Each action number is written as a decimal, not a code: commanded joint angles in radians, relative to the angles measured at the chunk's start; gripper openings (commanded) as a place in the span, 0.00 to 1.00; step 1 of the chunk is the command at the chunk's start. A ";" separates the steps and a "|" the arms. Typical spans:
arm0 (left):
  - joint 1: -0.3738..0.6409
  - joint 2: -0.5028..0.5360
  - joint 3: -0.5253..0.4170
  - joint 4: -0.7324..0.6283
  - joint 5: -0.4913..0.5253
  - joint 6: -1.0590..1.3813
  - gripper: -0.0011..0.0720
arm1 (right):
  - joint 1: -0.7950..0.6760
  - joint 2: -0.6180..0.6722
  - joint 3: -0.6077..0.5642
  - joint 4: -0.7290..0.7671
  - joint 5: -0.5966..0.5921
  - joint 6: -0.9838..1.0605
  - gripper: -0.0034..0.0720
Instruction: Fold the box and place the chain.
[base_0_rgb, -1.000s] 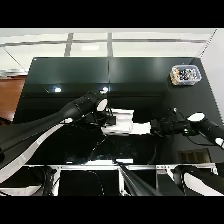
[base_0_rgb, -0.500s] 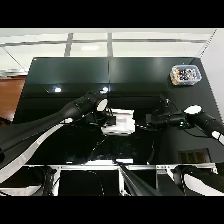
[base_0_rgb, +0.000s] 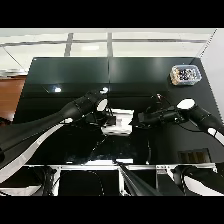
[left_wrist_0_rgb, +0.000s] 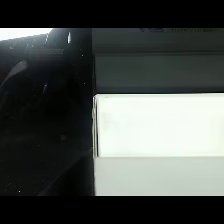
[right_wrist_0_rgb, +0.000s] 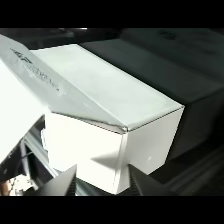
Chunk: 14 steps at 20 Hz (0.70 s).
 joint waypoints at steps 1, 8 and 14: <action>0.001 0.001 0.001 0.000 0.000 0.000 0.05 | 0.044 0.000 0.048 -0.126 -0.014 0.147 0.49; 0.001 0.001 0.001 0.000 0.001 0.000 0.05 | 0.150 0.000 0.092 -0.295 -0.117 0.373 0.45; 0.001 0.001 0.001 0.000 0.001 0.000 0.05 | 0.258 -0.002 0.154 -0.507 -0.143 0.609 0.37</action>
